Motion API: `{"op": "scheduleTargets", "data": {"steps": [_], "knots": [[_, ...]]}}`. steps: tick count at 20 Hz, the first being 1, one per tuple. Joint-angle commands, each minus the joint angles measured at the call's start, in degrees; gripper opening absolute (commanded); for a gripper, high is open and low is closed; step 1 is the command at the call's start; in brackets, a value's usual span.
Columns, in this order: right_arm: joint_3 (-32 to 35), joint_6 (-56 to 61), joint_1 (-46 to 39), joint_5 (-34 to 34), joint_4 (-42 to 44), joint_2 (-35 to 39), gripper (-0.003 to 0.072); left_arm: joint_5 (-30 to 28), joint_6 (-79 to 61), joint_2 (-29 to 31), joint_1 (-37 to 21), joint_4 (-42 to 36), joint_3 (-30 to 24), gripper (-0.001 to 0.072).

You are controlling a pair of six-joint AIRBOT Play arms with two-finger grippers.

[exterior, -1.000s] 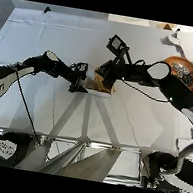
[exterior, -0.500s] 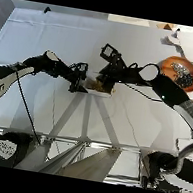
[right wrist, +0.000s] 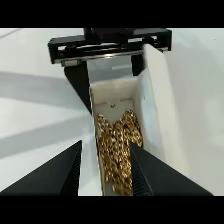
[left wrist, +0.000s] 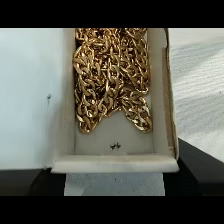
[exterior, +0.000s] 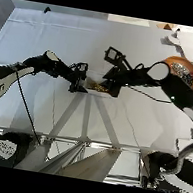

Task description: Fold the box and place the chain.

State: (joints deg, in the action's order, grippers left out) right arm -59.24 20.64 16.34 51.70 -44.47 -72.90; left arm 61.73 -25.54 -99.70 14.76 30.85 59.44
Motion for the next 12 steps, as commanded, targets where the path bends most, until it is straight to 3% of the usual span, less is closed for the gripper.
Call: {"op": "scheduleTargets", "data": {"steps": [1, 7, 12], "knots": [[0.04, -0.13, -3.98, 5.31, -5.38, 3.76, 0.0326, 0.0, 0.0, 0.0, -0.04, 0.02, -0.02, 0.0211], [6.73, -12.26, -13.11, 5.73, -7.39, 2.73, 0.0327, -0.02, 0.0, 0.0, -0.04, 0.02, 0.0, 0.0211], [6.99, -13.66, -13.42, 1.29, -3.87, -7.48, 0.0348, -0.02, 0.0, 0.0, -0.02, 0.02, -0.02, 0.0211]]}}
